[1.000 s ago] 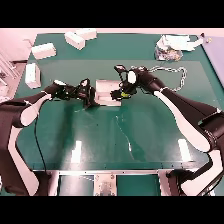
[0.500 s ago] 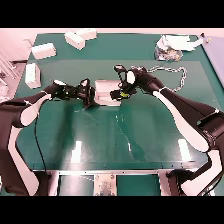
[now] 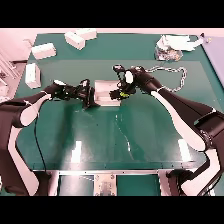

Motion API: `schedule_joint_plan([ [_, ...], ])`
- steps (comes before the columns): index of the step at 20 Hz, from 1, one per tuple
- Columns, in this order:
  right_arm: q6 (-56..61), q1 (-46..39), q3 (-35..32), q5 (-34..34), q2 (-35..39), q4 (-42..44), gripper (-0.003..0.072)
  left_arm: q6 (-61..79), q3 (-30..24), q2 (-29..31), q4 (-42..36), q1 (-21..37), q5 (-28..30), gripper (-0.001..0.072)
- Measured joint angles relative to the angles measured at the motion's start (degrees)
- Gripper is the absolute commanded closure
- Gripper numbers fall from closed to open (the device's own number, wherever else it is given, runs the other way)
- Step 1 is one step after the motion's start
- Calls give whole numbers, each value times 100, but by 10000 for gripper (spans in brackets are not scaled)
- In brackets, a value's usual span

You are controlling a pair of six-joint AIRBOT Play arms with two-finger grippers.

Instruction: Fold the box and place the chain.

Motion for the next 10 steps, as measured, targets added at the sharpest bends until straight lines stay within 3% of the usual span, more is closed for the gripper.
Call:
schedule_joint_plan([
  [3,-24,11,96,85,-2,26,371,2,0,0,-7,0,9,215],
  [4,-24,13,125,125,-2,48,328,2,0,0,-9,0,11,215],
  [10,216,15,302,507,37,-343,299,4,-2,-4,-31,-11,17,215],
])
